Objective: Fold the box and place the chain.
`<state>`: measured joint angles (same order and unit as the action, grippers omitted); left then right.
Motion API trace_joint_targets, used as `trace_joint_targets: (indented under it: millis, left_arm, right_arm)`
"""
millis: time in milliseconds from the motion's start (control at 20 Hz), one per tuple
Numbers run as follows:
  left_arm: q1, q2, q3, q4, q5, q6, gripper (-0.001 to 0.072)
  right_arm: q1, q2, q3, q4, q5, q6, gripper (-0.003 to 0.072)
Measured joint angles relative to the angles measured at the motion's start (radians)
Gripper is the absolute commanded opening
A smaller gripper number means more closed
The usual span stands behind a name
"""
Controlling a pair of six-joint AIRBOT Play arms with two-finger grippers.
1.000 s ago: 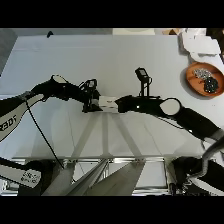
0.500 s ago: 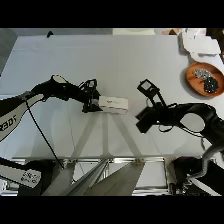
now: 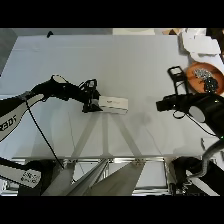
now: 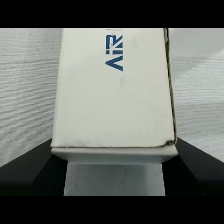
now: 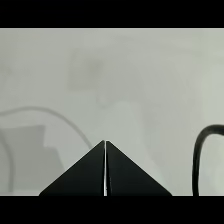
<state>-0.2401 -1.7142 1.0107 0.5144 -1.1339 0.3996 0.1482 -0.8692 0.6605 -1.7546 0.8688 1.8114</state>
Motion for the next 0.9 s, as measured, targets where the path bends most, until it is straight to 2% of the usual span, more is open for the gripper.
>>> trace_joint_targets:
  millis: [200,450,650,900]
  left_arm:
    - [-0.002,0.039,0.000,0.003,0.006,-0.032,0.0005]
    - [-0.014,0.201,0.000,0.110,0.089,-0.128,0.0008]
    - [-0.018,0.356,-0.001,0.399,0.164,-0.406,0.0007]
    - [-0.016,0.504,-0.001,0.907,0.241,-0.913,0.0007]
  right_arm:
    - [-0.092,-0.026,-0.002,-0.012,-0.016,0.033,0.0012]
    - [-0.122,-0.034,-0.002,-0.010,-0.022,0.047,0.0012]
    - [-0.128,-0.035,-0.002,0.015,-0.022,0.048,0.0012]
    - [-0.129,-0.035,-0.002,0.038,-0.019,0.050,0.0012]
